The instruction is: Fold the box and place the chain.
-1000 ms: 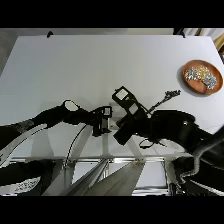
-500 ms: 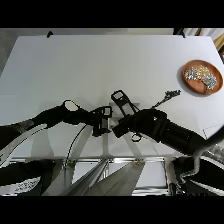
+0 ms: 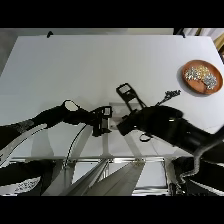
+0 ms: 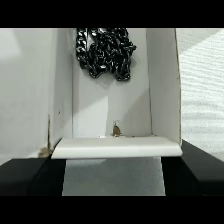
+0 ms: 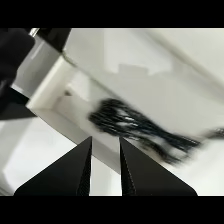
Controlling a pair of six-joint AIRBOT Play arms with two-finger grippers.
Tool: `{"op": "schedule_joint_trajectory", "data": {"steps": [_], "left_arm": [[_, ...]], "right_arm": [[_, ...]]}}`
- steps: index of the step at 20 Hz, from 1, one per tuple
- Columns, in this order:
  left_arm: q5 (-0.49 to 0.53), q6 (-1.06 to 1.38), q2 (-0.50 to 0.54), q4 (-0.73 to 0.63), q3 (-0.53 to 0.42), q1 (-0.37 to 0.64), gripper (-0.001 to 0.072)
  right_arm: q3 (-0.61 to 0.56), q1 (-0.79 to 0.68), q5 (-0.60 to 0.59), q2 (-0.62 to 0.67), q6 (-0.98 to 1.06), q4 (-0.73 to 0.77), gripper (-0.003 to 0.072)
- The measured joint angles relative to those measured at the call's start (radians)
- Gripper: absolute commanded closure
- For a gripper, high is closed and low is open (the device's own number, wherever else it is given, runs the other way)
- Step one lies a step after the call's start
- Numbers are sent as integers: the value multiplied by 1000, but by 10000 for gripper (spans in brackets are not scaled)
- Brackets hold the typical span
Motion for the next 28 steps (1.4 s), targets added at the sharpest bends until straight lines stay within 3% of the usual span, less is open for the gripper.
{"op": "schedule_joint_trajectory", "data": {"steps": [5, 9, 13, 17, 22, 28], "left_arm": [[0, 0, 0, 0, 0, 0, 455], [0, 0, 0, 0, 0, 0, 455], [0, 0, 0, 0, 0, 0, 455], [0, 0, 0, 0, 0, 0, 455], [0, 0, 0, 0, 0, 0, 455], [0, 0, 0, 0, 0, 0, 455]], "right_arm": [[23, -184, 165, 242, 12, -136, 487], [26, -442, 196, 279, -79, -153, 487], [26, -669, 119, 174, -220, -56, 487], [26, -794, 77, -1, -306, 29, 487], [26, -837, 5, -189, -347, 85, 487], [26, -846, -76, -324, -357, 106, 485]]}}
